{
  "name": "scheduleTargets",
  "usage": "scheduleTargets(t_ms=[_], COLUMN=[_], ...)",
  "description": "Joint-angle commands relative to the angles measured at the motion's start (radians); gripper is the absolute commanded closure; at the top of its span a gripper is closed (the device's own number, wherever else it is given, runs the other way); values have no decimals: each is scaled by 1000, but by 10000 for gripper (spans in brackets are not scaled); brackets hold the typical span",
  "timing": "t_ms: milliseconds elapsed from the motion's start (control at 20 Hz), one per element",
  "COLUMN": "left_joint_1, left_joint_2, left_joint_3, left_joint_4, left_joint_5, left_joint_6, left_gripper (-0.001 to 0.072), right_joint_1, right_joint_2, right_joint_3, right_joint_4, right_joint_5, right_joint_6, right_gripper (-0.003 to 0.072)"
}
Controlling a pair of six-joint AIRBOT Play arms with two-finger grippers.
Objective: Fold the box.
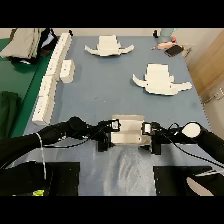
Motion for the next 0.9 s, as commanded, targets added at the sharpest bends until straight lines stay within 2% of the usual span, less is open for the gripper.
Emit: scheduleTargets(t_ms=[0, 200, 250, 350, 450, 550, 700, 750, 800, 850], left_joint_1=[1, 1, 1, 1, 1, 1, 1, 1, 1, 1], left_joint_2=[0, 0, 0, 0, 0, 0, 0, 0, 0, 0], left_joint_3=[1, 1, 1, 1, 1, 1, 1, 1, 1, 1], left_joint_4=[0, 0, 0, 0, 0, 0, 0, 0, 0, 0], left_joint_5=[0, 0, 0, 0, 0, 0, 0, 1, 0, 0], left_joint_6=[0, 0, 0, 0, 0, 0, 0, 0, 0, 0], left_gripper=[113, 113, 113, 113, 113, 113, 113, 113, 113, 113], right_joint_1=[-1, -1, 0, 0, 0, 4, 13, 13, 13, 13], right_joint_2=[129, 321, 361, 413, 424, 403, 361, 344, 326, 303], right_joint_3=[0, 0, 0, 0, 0, 0, 0, 0, 0, 0], right_joint_4=[-108, -198, -175, -27, 111, 138, 153, 162, 174, 192], right_joint_5=[57, 80, 90, 100, 74, 100, 127, 132, 134, 133], right_joint_6=[137, 330, 372, 523, 929, 1267, 1410, 1426, 1443, 1444], right_gripper=[-34, -34, -33, -32, -31, -29, -15, 35, 154, 218])
